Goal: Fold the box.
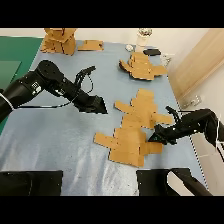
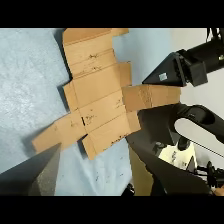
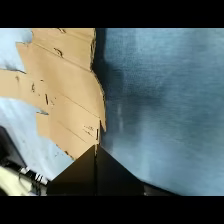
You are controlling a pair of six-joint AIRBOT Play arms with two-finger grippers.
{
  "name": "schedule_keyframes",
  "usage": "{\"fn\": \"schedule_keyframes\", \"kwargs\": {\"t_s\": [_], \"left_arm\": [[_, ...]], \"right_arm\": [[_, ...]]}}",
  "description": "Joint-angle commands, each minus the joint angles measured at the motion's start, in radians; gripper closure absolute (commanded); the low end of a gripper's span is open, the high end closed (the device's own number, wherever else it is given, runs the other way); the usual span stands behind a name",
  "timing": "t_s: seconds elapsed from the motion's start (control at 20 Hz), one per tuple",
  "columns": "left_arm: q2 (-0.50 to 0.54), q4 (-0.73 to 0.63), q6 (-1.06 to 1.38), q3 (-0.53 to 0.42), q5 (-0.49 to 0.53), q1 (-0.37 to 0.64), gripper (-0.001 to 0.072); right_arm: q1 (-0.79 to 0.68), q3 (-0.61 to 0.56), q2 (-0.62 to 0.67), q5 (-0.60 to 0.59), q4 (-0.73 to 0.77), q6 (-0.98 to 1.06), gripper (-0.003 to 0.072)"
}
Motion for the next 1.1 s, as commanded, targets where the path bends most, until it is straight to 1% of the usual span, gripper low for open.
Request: {"fn": "schedule_keyframes", "kwargs": {"t_s": [0.0, 0.15, 0.25, 0.4, 0.55, 0.6, 0.65, 0.8, 0.9, 1.0, 1.05], "left_arm": [[0.000, 0.008, 0.004, 0.000, -0.001, 0.023, 0.0061], [0.000, 0.012, 0.004, 0.000, -0.001, 0.034, 0.0062], [0.000, 0.012, 0.004, 0.000, 0.000, 0.036, 0.0062], [0.000, 0.012, 0.004, 0.000, 0.001, 0.041, 0.0061], [0.000, 0.012, 0.004, 0.000, 0.017, 0.045, 0.0061], [0.000, 0.012, 0.004, 0.000, 0.027, 0.046, 0.0061], [0.000, 0.012, 0.005, 0.000, 0.035, 0.046, 0.0061], [0.000, 0.013, 0.005, 0.000, 0.044, 0.046, 0.0062], [0.000, 0.014, 0.006, 0.000, 0.044, 0.046, 0.0062], [0.000, 0.015, 0.012, 0.000, 0.045, 0.046, 0.0062], [0.000, 0.015, 0.014, 0.000, 0.045, 0.046, 0.0061]], "right_arm": [[0.047, -0.023, 0.059, 0.146, -0.083, 0.076, 0.0683], [0.048, -0.023, 0.051, 0.304, -0.091, 0.105, 0.0683], [0.048, -0.020, 0.051, 0.396, -0.146, 0.140, 0.0683], [0.048, 0.002, 0.051, 0.494, -0.236, 0.180, 0.0684], [0.049, 0.017, 0.048, 0.593, -0.228, 0.183, 0.0683], [0.051, 0.020, 0.041, 0.609, -0.222, 0.182, 0.0684], [0.055, 0.025, 0.026, 0.594, -0.196, 0.138, 0.0684], [0.078, 0.028, -0.003, 0.447, -0.089, 0.006, 0.0684], [0.122, 0.026, -0.004, 0.380, -0.099, -0.010, 0.0685], [0.160, 0.024, -0.004, 0.375, -0.119, -0.009, 0.0685], [0.170, 0.021, -0.006, 0.393, -0.116, -0.009, 0.0685]]}}
